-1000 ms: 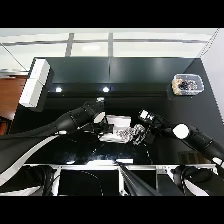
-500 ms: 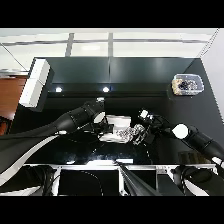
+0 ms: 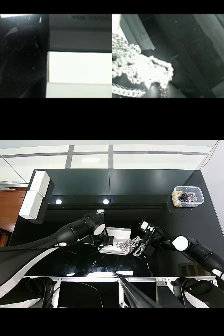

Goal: Fold the box and place the chain.

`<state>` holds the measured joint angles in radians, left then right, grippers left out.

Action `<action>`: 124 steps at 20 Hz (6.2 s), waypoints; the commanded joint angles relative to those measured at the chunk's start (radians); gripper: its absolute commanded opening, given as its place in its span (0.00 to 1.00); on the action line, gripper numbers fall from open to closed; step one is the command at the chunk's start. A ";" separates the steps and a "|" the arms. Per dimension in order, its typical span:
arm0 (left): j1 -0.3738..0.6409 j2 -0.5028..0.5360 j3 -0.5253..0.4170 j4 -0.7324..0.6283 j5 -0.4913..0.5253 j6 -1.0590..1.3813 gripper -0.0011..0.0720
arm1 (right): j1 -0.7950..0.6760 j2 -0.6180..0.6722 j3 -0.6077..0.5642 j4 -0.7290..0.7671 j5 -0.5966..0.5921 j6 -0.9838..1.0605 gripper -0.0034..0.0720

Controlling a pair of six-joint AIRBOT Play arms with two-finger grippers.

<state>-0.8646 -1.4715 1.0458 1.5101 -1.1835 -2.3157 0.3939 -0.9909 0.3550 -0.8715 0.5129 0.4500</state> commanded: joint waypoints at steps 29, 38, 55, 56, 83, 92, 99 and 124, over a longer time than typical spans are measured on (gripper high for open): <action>0.001 0.000 0.000 0.000 -0.003 0.000 0.06 | -0.045 0.145 0.649 0.439 0.701 0.489 0.05; 0.001 0.000 0.000 0.000 -0.003 0.000 0.06 | -0.047 0.139 0.702 0.494 0.586 0.487 0.05; 0.001 0.000 0.000 0.000 -0.007 0.000 0.06 | -0.098 -0.021 0.455 0.159 0.691 0.521 0.82; 0.001 0.000 0.000 0.000 -0.007 0.000 0.06 | -0.153 -0.014 0.454 0.109 0.731 0.505 0.82; 0.000 0.000 0.000 0.000 -0.006 0.000 0.06 | 0.079 -0.083 0.021 0.224 0.147 -0.491 0.82; 0.000 0.000 0.000 -0.001 -0.007 0.000 0.06 | 0.089 0.003 0.070 -0.023 0.169 -0.016 0.05; 0.000 0.000 0.000 -0.001 -0.006 0.000 0.06 | 0.003 0.172 0.338 -0.054 0.566 0.412 0.05; 0.001 0.000 0.004 -0.003 -0.001 -0.015 0.06 | -0.213 0.123 0.438 0.215 0.655 0.500 0.62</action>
<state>-0.8646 -1.4715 1.0466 1.5066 -1.1900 -2.3177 0.2520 -0.9001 0.7822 -0.6487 1.1030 0.9508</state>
